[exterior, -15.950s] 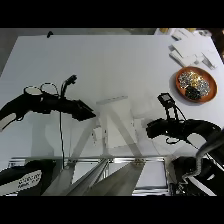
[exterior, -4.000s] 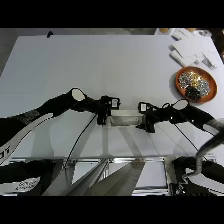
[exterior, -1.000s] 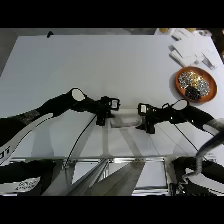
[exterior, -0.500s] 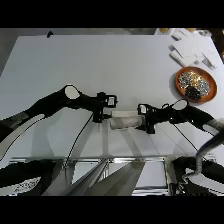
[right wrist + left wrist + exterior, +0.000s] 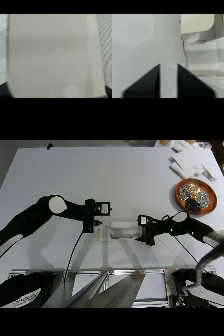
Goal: Fold the box and place the chain.
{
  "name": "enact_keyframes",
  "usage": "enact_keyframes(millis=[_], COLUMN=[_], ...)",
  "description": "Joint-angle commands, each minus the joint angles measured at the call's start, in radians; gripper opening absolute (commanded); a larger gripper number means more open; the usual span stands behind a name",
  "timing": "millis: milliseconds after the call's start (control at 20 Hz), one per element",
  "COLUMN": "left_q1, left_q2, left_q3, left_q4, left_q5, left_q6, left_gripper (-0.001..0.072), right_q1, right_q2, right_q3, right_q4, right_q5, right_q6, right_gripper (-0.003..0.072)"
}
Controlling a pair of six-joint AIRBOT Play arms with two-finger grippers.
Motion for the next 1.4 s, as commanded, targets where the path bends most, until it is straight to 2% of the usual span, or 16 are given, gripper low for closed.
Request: enact_keyframes(millis=[0,150,250,350,450,700,850,950,1150,1350], left_q1=[-0.012,-0.079,-0.167,-0.256,-0.301,-0.302,-0.302,-0.302,-0.302,-0.301], left_q2=[0.077,0.084,0.069,0.031,-0.018,-0.122,-0.16,-0.199,-0.307,-0.273], left_q3=[0.001,0.001,0.001,0.001,0.001,0.001,0.001,0.001,0.001,0.001], left_q4=[0.037,0.0,-0.03,-0.106,-0.17,-0.468,-0.61,-0.631,-0.631,-0.603], left_q5=[-0.11,-0.204,-0.172,-0.092,0.017,0.52,0.687,0.718,0.716,0.689], left_q6=[-0.052,-0.114,-0.121,-0.161,-0.161,-0.169,-0.169,-0.209,-0.298,-0.287], left_gripper=[0.0001,0.0004,0.0004,0.0009,0.0009,0.0009,0.0009,0.0009,0.0007,0.0007], right_q1=[0.0,0.0,0.0,0.0,0.0,0.0,0.0,0.0,0.0,0.0], right_q2=[0.001,0.001,0.001,0.001,0.001,0.001,0.001,0.001,0.001,0.001], right_q3=[0.0,0.0,0.0,0.0,0.0,0.0,0.0,0.0,0.0,0.0], right_q4=[-0.001,-0.001,-0.001,-0.001,-0.001,-0.001,-0.001,-0.001,-0.001,-0.001], right_q5=[0.003,0.003,0.003,0.003,0.003,0.003,0.002,0.003,0.003,0.003], right_q6=[-0.002,-0.002,-0.002,-0.002,-0.002,-0.002,-0.002,-0.002,-0.002,-0.002], right_gripper=[0.0344,0.0344,0.0344,0.0344,0.0344,0.0344,0.0344,0.0344,0.0344,0.0344])
